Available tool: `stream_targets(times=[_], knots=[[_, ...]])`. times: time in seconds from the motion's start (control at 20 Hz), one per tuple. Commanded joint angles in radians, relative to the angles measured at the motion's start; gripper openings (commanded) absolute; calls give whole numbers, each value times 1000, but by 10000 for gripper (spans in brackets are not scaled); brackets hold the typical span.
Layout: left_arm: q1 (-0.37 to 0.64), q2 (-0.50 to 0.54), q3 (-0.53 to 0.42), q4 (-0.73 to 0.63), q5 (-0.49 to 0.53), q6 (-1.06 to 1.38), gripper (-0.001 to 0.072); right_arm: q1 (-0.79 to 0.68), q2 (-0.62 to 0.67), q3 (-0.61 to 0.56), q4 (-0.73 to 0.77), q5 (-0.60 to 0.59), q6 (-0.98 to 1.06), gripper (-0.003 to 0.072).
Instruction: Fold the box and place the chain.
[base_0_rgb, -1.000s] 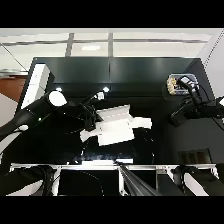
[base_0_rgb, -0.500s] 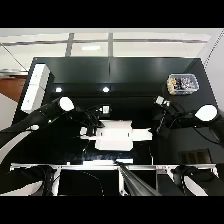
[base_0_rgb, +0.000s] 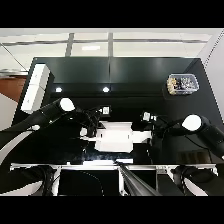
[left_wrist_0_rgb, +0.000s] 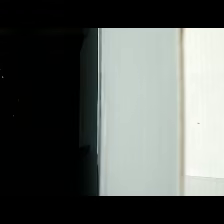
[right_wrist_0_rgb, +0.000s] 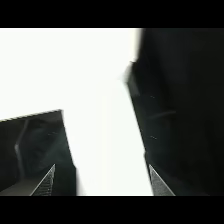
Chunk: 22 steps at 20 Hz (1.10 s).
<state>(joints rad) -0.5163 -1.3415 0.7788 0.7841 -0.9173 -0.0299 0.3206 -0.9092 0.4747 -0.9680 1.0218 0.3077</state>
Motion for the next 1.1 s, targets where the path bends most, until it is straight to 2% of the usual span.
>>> stream_targets(times=[0.0,0.3,0.55,0.85,1.05], knots=[[0,0,-1,3,8,-32,31,87,0,-21,17,-17,-13,704],[0,0,-1,19,19,-53,31,170,-7,-22,15,-101,-22,704],[0,0,-1,19,23,-53,31,261,-25,-100,24,-192,-24,704],[0,0,-1,19,23,-53,31,364,-26,-111,125,-389,-4,704],[0,0,-1,19,23,-53,31,375,-26,-108,174,-414,-4,704]])
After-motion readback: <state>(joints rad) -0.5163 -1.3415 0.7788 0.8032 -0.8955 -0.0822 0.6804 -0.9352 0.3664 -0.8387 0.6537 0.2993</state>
